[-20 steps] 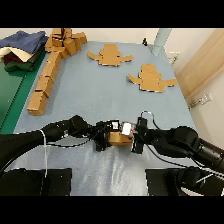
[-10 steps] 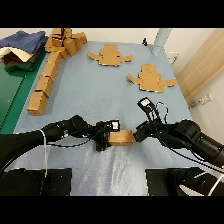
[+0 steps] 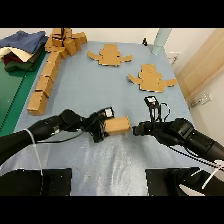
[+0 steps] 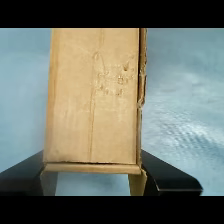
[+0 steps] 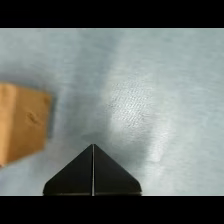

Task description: Fold the box.

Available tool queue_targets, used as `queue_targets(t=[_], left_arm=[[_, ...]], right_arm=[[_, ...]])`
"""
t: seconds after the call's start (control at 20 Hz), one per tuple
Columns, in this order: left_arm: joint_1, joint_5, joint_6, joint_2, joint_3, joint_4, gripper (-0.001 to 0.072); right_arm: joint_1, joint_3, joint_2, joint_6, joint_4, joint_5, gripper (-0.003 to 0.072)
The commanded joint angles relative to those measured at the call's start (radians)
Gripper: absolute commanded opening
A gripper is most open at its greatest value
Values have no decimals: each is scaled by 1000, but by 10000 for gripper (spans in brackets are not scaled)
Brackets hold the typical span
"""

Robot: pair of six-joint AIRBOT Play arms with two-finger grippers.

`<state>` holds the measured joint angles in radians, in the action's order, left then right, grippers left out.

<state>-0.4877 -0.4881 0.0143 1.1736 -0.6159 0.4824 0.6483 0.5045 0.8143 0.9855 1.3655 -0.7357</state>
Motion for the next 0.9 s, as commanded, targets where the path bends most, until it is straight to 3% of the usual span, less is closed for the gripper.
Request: queue_targets(t=[0.0, 0.2, 0.3, 0.6, 0.85], left_arm=[[126, -10, -180, -87, 11, 114, 350], [332, -146, -651, -209, 28, 563, 350], [455, -253, -802, -277, 38, 688, 350], [779, -468, -866, -480, 118, 726, 350], [994, -536, -893, -552, 216, 734, 350]], right_arm=[[-1, 1, 5, -171, -154, 11, 5], [-1, 1, 5, -204, -222, 8, 5], [-1, 1, 5, -204, -238, 8, 5], [-1, 1, 10, -204, -301, 11, 5], [-1, 1, 10, -204, -332, 21, 5]])
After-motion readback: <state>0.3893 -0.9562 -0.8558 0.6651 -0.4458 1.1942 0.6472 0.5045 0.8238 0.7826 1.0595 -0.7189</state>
